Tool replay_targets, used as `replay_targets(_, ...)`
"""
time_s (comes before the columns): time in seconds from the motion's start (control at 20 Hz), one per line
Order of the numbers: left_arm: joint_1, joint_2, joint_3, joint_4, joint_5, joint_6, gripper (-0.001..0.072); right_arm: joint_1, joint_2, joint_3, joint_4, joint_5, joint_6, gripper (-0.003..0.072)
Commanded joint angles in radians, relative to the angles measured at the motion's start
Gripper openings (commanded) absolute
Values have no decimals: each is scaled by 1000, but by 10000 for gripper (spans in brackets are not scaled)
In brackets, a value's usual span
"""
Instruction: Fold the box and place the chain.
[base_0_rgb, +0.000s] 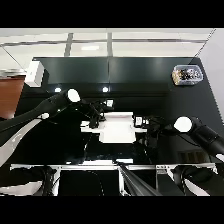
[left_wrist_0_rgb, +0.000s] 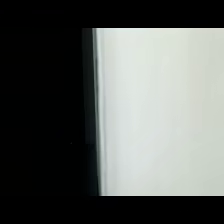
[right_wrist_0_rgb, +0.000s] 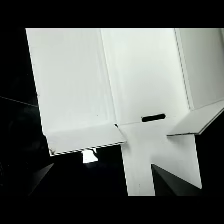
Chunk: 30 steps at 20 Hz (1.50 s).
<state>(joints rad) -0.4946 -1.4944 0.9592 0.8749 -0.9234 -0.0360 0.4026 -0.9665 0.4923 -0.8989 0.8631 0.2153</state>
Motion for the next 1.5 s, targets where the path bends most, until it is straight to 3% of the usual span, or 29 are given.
replay_targets(0.0, -2, -1, 15, 7, -2, -29, 25, 5, -29, 0, 43, -4, -60, 710)
replay_targets(0.8, -42, -11, 33, 78, 3, -103, 26, 5, -90, 0, 144, -29, -232, 712)
replay_targets(1.05, -42, -11, 33, 82, 17, -103, 26, 5, -90, 0, 142, 36, -248, 712)
replay_targets(1.2, -42, -11, 34, 84, 67, -113, 25, 5, -110, 0, 139, 23, -262, 712)
replay_targets(1.45, -44, -11, 35, 82, 28, -126, 26, 5, -161, 0, 140, -22, -288, 711)
